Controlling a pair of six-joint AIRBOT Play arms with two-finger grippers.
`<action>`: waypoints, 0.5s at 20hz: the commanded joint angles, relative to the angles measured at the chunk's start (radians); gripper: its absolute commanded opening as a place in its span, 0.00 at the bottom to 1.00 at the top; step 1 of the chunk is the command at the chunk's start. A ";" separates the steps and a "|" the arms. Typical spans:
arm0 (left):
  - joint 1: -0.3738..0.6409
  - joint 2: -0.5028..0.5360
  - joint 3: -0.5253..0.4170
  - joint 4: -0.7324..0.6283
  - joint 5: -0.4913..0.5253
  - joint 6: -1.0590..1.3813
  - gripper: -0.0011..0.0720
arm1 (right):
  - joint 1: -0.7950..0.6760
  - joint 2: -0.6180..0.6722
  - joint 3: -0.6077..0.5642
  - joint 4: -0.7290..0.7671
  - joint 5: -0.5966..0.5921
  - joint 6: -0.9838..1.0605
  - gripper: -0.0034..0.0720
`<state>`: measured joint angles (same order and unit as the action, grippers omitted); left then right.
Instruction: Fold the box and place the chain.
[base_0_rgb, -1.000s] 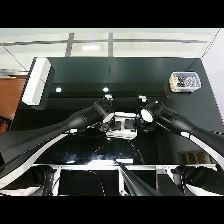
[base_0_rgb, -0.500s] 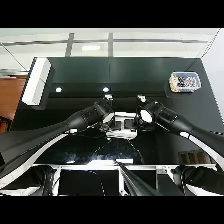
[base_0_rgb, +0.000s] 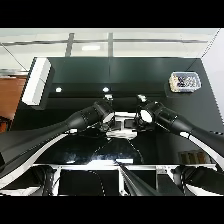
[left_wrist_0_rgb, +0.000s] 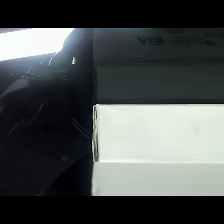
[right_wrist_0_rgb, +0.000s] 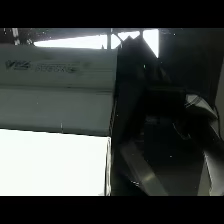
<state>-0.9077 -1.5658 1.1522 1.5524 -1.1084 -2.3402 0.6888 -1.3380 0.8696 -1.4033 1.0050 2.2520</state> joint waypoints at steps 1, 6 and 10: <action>0.001 0.000 0.000 -0.002 0.000 -0.002 0.05 | 0.001 0.000 0.001 -0.001 0.005 0.003 0.32; 0.001 0.000 0.000 -0.002 -0.001 -0.002 0.05 | 0.002 0.000 0.001 -0.001 0.004 0.003 0.06; 0.001 0.000 0.000 -0.002 -0.002 -0.002 0.05 | 0.001 0.006 0.001 -0.006 0.010 0.002 0.41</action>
<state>-0.9077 -1.5658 1.1522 1.5517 -1.1091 -2.3409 0.6899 -1.3373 0.8696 -1.4036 1.0069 2.2517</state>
